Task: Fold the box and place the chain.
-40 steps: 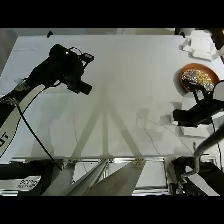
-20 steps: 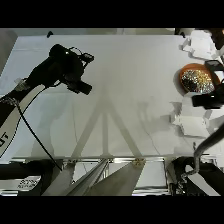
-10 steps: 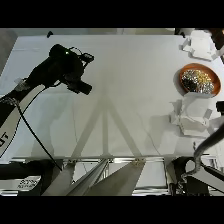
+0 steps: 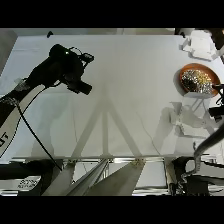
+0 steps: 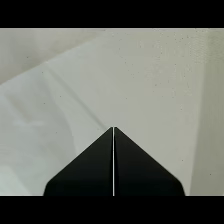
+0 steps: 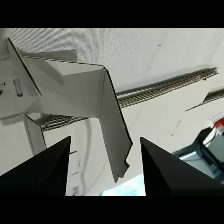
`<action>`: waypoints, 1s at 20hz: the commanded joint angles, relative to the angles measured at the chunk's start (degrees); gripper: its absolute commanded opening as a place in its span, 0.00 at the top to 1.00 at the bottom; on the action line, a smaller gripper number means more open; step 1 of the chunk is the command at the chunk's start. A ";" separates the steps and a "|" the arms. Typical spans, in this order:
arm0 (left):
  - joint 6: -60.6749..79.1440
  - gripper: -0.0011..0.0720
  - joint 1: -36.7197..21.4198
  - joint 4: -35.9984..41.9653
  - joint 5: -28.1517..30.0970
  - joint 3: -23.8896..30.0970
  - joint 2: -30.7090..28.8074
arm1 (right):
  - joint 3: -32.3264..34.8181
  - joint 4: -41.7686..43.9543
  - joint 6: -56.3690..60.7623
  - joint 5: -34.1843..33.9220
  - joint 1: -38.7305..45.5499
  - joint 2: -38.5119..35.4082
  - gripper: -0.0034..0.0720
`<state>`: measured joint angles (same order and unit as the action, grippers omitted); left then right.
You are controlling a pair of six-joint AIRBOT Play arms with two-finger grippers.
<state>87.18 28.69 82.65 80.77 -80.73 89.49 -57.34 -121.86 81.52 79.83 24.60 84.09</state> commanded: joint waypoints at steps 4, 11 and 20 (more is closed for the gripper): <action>0.00 0.97 -0.02 0.00 0.00 0.02 -0.02 | -0.02 -2.82 2.69 0.07 0.76 3.54 0.64; 0.00 0.97 -0.02 0.00 0.00 0.02 -0.02 | -0.02 6.62 -2.03 2.73 0.07 0.66 0.92; 0.00 0.97 -0.02 0.00 0.00 0.02 -0.04 | 0.11 38.21 -9.68 -1.14 -14.43 -14.51 0.93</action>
